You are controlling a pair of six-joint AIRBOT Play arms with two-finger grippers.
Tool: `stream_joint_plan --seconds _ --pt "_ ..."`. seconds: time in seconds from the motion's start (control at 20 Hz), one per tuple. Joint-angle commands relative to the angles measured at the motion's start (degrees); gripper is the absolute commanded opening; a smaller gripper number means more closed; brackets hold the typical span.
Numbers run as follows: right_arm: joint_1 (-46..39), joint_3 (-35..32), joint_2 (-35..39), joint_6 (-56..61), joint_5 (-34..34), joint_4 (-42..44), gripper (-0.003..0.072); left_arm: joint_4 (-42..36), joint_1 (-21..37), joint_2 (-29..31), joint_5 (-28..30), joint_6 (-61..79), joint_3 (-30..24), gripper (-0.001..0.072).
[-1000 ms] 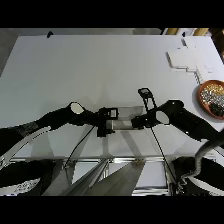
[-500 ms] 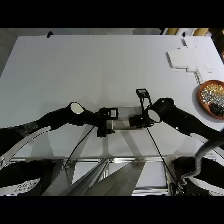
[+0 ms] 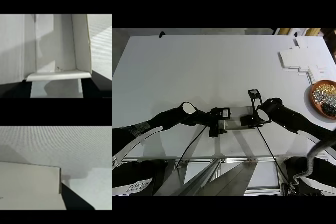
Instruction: Fold the box and place the chain.
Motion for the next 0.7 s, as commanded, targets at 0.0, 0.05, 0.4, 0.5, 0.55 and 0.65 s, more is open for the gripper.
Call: stream_joint_plan --seconds 0.0,0.05,0.4,0.5,0.55,0.65 --pt "0.1 0.1 -0.1 -0.1 -0.9 0.4 0.0017 0.0 0.0 0.0 0.0 0.1 0.0 0.0334" --pt "0.1 0.1 -0.1 -0.1 -0.7 0.4 0.0014 0.0 0.0 0.0 0.0 0.1 0.0 0.0334" --pt "0.1 0.1 -0.1 -0.1 -0.7 0.4 0.0138 0.0 0.0 0.0 0.0 0.1 0.0 0.0334" --pt "0.0 0.0 -0.1 -0.1 -0.7 0.2 0.0137 0.0 0.0 0.0 0.0 0.1 0.0 0.0334" --pt "0.0 0.0 -0.1 -0.1 -0.6 0.2 0.0134 0.0 0.0 0.0 0.0 0.1 0.0 0.0334" --pt "0.1 0.0 -0.1 -0.1 -0.3 0.2 0.0023 0.0 0.0 0.0 0.0 0.1 0.0 0.0334"
